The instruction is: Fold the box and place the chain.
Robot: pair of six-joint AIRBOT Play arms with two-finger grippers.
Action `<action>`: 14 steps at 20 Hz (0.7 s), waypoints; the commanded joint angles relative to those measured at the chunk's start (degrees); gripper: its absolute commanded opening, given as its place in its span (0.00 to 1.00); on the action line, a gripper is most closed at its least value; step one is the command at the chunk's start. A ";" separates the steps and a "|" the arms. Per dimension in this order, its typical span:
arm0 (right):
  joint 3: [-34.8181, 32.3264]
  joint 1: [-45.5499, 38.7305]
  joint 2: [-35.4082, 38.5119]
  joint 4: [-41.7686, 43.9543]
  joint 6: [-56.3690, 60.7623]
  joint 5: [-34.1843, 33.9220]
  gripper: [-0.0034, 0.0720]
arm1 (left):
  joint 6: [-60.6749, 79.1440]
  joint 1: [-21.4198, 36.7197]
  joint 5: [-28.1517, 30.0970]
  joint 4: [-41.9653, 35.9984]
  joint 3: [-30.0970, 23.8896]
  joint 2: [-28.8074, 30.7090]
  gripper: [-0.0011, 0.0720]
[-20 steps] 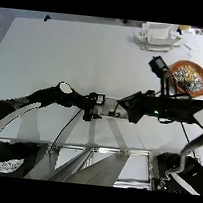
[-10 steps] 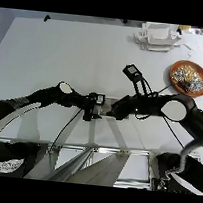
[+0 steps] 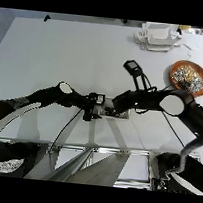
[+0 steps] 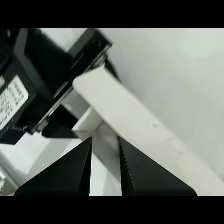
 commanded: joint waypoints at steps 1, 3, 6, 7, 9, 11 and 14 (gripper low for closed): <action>3.43 -6.58 2.43 -7.37 4.68 4.22 0.20 | 0.02 0.02 0.02 0.02 0.02 0.02 0.39; 3.43 -12.39 2.01 -13.07 8.17 8.33 0.19 | 0.02 0.02 0.02 0.00 0.02 0.02 0.39; 3.41 -18.34 -0.94 -21.18 11.96 12.07 0.07 | 0.02 0.02 0.02 0.02 0.02 0.02 0.39; 3.39 -19.39 -2.38 -21.86 12.02 12.22 0.07 | 0.02 0.02 0.02 0.02 0.02 0.02 0.39; 3.39 -20.06 -5.97 -21.99 12.00 11.87 0.07 | 0.02 0.02 0.02 0.02 0.02 0.02 0.39; 3.41 -20.06 -9.92 -21.97 12.00 11.04 0.14 | 0.04 0.02 0.02 0.02 0.02 0.02 0.39; 3.41 -20.06 -14.91 -22.23 12.00 9.70 0.40 | 0.02 0.02 0.02 0.02 0.02 0.02 0.39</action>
